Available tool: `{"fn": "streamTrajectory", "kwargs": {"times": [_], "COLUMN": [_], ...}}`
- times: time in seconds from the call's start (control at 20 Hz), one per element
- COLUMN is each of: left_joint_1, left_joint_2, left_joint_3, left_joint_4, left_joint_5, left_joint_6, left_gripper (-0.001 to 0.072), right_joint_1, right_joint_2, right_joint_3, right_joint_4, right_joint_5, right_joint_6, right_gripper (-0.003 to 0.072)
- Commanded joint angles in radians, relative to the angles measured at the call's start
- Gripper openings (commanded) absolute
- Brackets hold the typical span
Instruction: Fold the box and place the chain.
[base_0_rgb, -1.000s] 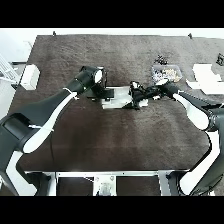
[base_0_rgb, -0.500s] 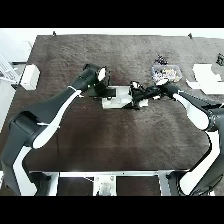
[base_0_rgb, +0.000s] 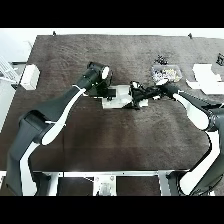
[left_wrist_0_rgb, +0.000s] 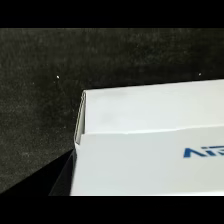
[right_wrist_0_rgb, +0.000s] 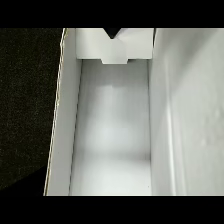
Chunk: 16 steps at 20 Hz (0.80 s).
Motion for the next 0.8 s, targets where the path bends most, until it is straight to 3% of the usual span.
{"fn": "streamTrajectory", "kwargs": {"times": [0.0,0.1,0.15,0.25,0.75], "left_joint_1": [-0.005,-0.005,-0.006,-0.011,-0.024], "left_joint_2": [-0.019,-0.019,-0.019,-0.019,-0.038], "left_joint_3": [0.028,0.028,0.028,0.028,0.035], "left_joint_4": [0.022,0.033,0.036,0.048,0.060], "left_joint_5": [-0.042,-0.066,-0.070,-0.066,-0.059], "left_joint_6": [-0.008,-0.009,-0.009,-0.009,0.001], "left_gripper": [0.0418,0.0417,0.0382,0.0182,0.0182], "right_joint_1": [0.000,0.000,0.000,0.000,0.000], "right_joint_2": [0.000,0.000,0.000,0.000,0.000], "right_joint_3": [0.000,0.000,0.000,0.000,0.000], "right_joint_4": [0.000,0.000,0.000,0.000,0.000], "right_joint_5": [0.000,0.000,0.000,0.000,0.000], "right_joint_6": [0.000,0.000,0.000,0.000,0.000], "right_gripper": [0.0587,0.0587,0.0587,0.0587,0.0587]}}
